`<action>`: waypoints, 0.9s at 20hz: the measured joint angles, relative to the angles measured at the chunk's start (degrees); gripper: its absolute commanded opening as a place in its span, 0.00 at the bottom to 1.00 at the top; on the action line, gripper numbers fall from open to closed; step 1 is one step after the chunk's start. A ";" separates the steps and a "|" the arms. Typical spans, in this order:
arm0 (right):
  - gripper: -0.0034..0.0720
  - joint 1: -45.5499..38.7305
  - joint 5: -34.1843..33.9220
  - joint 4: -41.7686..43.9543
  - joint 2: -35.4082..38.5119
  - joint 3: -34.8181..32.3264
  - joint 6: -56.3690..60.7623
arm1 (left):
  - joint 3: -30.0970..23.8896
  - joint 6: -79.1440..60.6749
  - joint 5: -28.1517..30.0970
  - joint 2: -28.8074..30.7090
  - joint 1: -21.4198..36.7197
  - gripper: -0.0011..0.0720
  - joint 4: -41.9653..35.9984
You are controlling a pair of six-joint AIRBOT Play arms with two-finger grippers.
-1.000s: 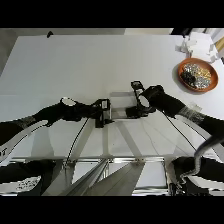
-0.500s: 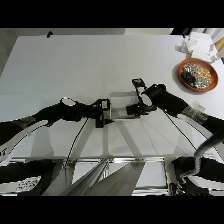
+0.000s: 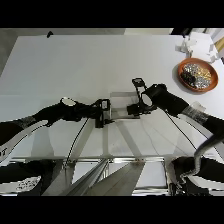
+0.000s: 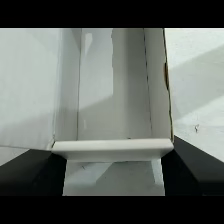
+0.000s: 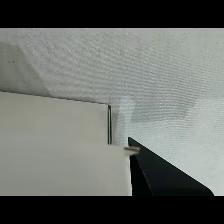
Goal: Fold the box and place the chain.
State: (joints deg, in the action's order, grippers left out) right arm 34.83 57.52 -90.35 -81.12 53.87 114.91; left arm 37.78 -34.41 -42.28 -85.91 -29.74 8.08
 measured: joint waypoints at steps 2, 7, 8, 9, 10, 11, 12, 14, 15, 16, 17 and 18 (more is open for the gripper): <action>0.47 0.00 0.22 0.09 0.57 -0.02 -1.05 | 0.00 0.04 0.02 0.00 0.00 0.03 -0.07; 0.47 0.00 3.93 -0.61 6.05 0.00 -9.66 | 0.00 0.11 0.04 0.00 0.00 0.03 -0.11; 0.47 0.00 4.55 -1.25 7.76 0.02 -10.93 | 0.00 0.11 0.07 0.00 0.00 0.03 -0.11; 0.47 0.00 5.03 -2.12 9.66 0.04 -11.93 | 0.00 0.11 0.04 0.00 0.00 0.03 -0.11; 0.47 0.00 5.27 -3.13 11.39 0.09 -12.72 | 0.00 0.11 0.07 0.00 0.00 0.03 -0.11; 0.47 0.00 5.49 -4.57 13.09 0.11 -13.31 | 0.00 0.11 0.04 0.00 0.00 0.03 -0.11; 0.47 -0.02 5.68 -6.19 14.34 0.13 -13.79 | 0.00 0.11 0.04 0.00 0.00 0.03 -0.11; 0.47 -0.50 5.79 -10.03 16.04 0.17 -14.36 | 0.00 0.13 0.04 0.00 0.00 0.03 -0.13; 0.47 -1.36 5.73 -11.56 16.57 0.17 -14.53 | 0.00 0.13 0.07 0.00 0.00 0.03 -0.13; 0.47 -2.73 5.33 -12.76 16.98 0.24 -14.71 | 0.00 0.13 0.04 0.00 0.00 0.03 -0.13; 0.47 -4.48 4.74 -13.42 17.22 0.28 -14.80 | 0.00 0.13 0.07 0.00 0.00 0.03 -0.13; 0.47 -6.58 4.35 -13.92 17.42 0.39 -14.91 | 0.00 0.13 0.07 0.00 0.00 0.03 -0.13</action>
